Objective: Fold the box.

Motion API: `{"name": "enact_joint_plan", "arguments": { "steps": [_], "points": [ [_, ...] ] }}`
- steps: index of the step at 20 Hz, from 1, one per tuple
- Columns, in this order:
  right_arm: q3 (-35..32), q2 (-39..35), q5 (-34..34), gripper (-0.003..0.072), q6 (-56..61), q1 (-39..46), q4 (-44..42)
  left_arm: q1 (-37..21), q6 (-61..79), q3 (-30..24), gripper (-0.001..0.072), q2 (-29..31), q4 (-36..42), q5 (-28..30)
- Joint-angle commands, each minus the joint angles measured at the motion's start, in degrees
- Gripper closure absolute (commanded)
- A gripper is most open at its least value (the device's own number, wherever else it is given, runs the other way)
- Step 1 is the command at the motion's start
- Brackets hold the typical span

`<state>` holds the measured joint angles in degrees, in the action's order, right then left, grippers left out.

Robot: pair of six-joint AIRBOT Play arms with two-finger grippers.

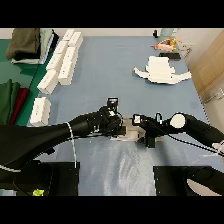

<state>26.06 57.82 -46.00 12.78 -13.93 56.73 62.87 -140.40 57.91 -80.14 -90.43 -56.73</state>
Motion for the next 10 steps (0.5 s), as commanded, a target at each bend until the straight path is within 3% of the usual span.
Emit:
{"name": "enact_joint_plan", "arguments": {
  "steps": [1, 5, 10],
  "points": [
    [0.1, 0.0, 0.0, 0.0179, 0.1, 0.0, 0.0, 0.0, -0.7, 0.3, 0.0111, 0.0, 2.2, 0.1],
    [0.0, 0.0, 0.0, 0.0180, 0.1, 0.0, 0.0, -0.3, -0.6, 2.0, 0.0085, 2.0, 3.2, -4.0],
    [0.0, 0.0, 0.0, 0.0180, 0.1, 0.0, 0.0, -5.5, 4.1, 2.8, 0.0099, 12.0, 3.7, -13.7]
  ]
}}
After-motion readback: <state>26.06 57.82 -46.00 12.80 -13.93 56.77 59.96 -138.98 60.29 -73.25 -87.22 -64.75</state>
